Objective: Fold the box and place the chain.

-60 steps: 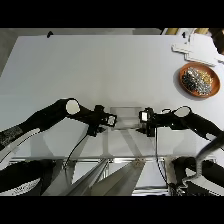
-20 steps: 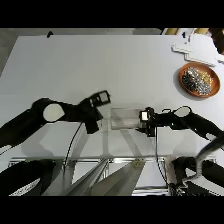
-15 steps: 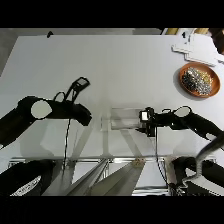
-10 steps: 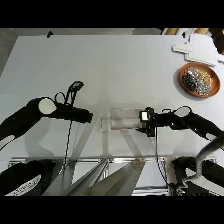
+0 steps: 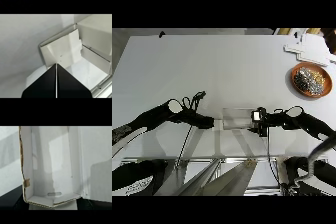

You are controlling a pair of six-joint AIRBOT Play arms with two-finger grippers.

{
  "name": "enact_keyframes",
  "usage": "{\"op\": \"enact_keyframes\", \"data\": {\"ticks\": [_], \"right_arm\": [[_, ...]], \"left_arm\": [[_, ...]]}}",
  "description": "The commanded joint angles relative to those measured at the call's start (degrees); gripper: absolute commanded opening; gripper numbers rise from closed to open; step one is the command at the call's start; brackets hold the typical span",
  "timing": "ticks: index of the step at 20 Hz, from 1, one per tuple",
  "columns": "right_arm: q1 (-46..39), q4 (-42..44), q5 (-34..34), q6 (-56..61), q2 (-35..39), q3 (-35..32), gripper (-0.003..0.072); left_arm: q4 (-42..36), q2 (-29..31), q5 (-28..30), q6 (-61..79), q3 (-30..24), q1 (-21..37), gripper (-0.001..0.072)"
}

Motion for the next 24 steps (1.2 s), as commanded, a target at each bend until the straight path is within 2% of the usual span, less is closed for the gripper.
{"op": "enact_keyframes", "data": {"ticks": [1, 5, 8, 16, 24], "right_arm": [[0.04, 0.02, 0.0, 0.02, 0.04, -0.02, 0.0322], [0.02, 0.0, 0.0, 0.02, 0.04, -0.02, 0.0322], [0.04, 0.0, 0.02, 0.02, 0.04, -0.02, 0.0322], [0.02, 0.0, 0.0, 0.0, 0.04, -0.02, 0.0322], [0.02, 0.0, 0.02, 0.0, 0.04, -0.02, 0.0322]], "left_arm": [[0.31, 1.64, 0.11, 0.39, 0.0, -0.09, 0.0005], [7.91, 7.82, 0.0, -5.4, 0.0, 2.71, 0.0004], [13.31, 8.15, -0.26, -10.54, -0.04, 3.5, 0.0004], [8.15, 0.79, 2.36, -10.14, -0.09, -1.14, 0.0004], [2.01, 6.78, 2.54, -7.32, 0.04, -1.95, 0.0007]]}}
